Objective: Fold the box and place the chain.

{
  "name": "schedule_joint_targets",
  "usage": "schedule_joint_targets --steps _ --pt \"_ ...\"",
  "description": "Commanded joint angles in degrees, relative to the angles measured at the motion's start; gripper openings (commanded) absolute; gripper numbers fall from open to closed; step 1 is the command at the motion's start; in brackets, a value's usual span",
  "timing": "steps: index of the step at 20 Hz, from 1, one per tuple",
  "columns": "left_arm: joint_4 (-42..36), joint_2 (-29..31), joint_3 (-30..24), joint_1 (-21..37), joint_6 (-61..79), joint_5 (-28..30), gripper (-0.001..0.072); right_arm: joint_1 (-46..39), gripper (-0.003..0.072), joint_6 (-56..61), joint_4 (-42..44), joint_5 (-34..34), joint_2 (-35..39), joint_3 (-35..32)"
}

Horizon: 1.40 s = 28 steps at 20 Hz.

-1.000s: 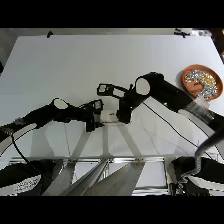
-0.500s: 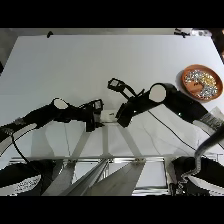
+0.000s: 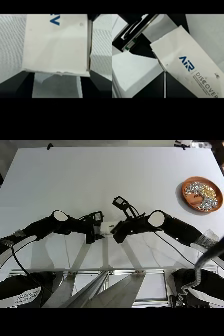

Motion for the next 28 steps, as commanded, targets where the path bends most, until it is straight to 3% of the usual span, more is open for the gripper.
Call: schedule_joint_targets --steps 1,11,21,28 --pt "0.04 0.00 -0.02 0.00 0.04 -0.20 0.0252 0.11 0.0008 -2.05 1.95 -1.75 1.09 -0.48" --pt "0.04 0.00 -0.02 0.00 0.04 -0.20 0.0252 0.11 0.0007 -3.10 1.92 -0.94 2.86 -3.45" --pt "0.04 0.00 -0.02 0.00 0.04 -0.20 0.0252 -0.13 0.0007 -5.07 3.67 -4.98 4.70 -4.42" --pt "0.04 0.00 -0.02 0.00 0.04 -0.22 0.0252 -2.34 0.0007 -5.05 3.56 -2.93 1.97 -4.42"
